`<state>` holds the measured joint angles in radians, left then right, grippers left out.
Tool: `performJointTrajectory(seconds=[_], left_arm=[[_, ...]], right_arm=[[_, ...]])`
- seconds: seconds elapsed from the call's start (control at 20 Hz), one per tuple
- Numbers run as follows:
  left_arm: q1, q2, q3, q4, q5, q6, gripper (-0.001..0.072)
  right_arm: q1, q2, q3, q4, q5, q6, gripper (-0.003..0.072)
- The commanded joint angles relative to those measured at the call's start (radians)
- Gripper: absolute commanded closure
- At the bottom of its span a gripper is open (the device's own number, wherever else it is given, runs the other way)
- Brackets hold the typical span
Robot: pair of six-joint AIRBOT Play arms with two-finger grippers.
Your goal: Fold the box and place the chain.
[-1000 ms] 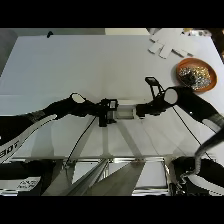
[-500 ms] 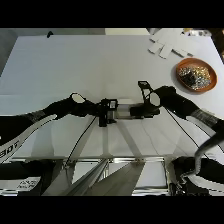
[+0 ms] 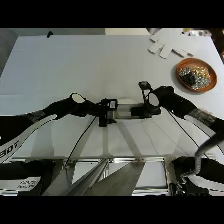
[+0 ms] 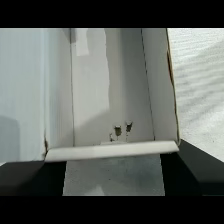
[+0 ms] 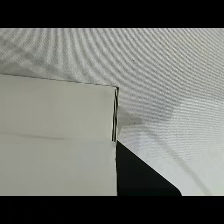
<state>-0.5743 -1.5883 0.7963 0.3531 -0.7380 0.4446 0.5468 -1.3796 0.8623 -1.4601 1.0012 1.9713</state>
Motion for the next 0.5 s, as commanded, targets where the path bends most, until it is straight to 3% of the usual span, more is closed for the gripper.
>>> performJointTrajectory(seconds=[0.0,0.1,0.2,0.45], left_arm=[[-0.001,0.000,0.001,0.002,0.001,0.001,0.0436],[-0.001,0.000,0.001,0.002,0.001,0.001,0.0436],[-0.001,0.000,0.001,0.002,0.001,0.001,0.0436],[-0.001,0.000,0.001,0.002,0.001,0.001,0.0436]], right_arm=[[0.000,-0.003,0.000,-0.011,-0.027,0.004,0.0616],[0.000,-0.003,0.000,-0.012,-0.036,0.004,0.0594],[0.000,-0.003,0.000,-0.012,-0.042,0.004,0.0518],[0.000,-0.003,0.000,-0.013,-0.045,0.004,0.0518]])
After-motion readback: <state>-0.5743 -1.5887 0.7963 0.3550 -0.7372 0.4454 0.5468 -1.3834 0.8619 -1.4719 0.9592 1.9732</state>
